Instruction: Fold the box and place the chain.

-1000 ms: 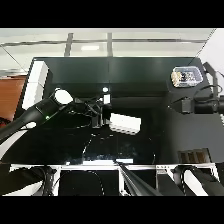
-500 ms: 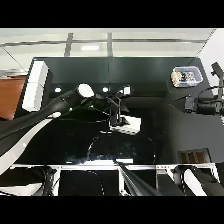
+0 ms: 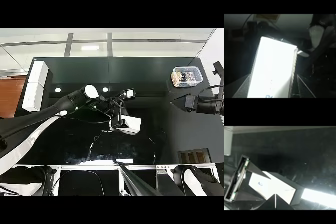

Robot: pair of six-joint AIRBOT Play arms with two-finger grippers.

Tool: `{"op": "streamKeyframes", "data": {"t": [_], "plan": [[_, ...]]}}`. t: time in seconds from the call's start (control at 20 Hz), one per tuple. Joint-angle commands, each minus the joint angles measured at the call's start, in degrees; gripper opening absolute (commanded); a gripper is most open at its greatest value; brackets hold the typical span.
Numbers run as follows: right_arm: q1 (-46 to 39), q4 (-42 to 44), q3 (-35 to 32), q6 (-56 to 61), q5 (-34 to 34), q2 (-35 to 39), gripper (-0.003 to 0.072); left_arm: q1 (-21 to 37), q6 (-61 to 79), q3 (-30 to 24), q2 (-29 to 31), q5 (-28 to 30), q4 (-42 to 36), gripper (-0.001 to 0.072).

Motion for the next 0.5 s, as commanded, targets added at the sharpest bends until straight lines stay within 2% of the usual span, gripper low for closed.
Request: {"op": "streamKeyframes", "data": {"t": [0.0,0.45], "plan": [[-0.02,-0.02,-0.04,0.04,-0.76,0.02,0.0013,-0.04,-0.11,0.39,-0.24,-0.39,1.60,0.0709],[-0.02,-0.07,-0.04,0.00,-0.76,0.02,0.0013,-0.46,0.33,1.31,-1.38,-1.49,3.74,0.0709]]}}
